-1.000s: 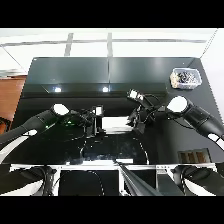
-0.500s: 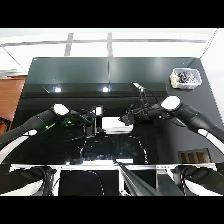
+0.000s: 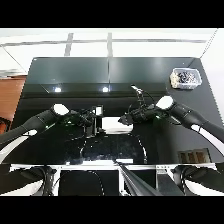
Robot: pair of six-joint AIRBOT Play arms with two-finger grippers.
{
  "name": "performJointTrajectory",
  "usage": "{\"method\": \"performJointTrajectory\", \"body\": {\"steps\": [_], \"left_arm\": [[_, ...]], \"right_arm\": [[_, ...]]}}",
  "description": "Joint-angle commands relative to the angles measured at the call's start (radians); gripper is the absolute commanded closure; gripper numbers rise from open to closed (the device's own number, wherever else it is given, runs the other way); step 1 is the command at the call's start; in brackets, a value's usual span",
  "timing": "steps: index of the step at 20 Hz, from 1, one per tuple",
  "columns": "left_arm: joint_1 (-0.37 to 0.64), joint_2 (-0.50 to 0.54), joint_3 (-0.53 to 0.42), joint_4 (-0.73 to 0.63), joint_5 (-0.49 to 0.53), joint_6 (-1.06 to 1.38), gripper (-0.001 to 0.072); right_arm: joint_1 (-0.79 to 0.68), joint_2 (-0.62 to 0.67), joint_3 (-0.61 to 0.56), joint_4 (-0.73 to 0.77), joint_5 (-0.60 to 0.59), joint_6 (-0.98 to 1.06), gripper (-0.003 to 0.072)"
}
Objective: Fold the box and place the chain.
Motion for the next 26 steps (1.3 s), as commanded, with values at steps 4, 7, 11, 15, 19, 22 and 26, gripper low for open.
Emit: {"method": "performJointTrajectory", "body": {"steps": [4,7,11,15,19,22,26], "left_arm": [[0.000,0.024,0.001,0.018,-0.001,-0.121,0.0071],[0.004,0.122,0.001,0.101,-0.002,-0.171,0.0006],[-0.029,0.246,0.026,0.106,-0.016,-0.310,0.0006],[-0.159,0.148,0.151,0.107,0.013,-0.410,0.0007],[-0.235,-0.073,0.335,0.132,-0.006,-0.508,0.0006],[-0.246,-0.159,0.417,0.204,-0.079,-0.586,0.0006],[-0.249,-0.180,0.439,0.259,-0.156,-0.651,0.0006]], "right_arm": [[-0.137,0.202,0.065,-0.105,0.311,-0.032,0.0670],[-0.300,0.351,0.064,-0.340,0.496,0.055,0.0670],[-0.488,0.481,0.060,-0.519,0.557,0.106,0.0670],[-0.523,0.495,0.040,-0.427,0.439,0.104,0.0670],[-0.512,0.495,0.040,-0.428,0.435,0.101,0.0670],[-0.512,0.495,0.039,-0.428,0.438,0.101,0.0670],[-0.512,0.495,0.039,-0.428,0.436,0.101,0.0669]]}}
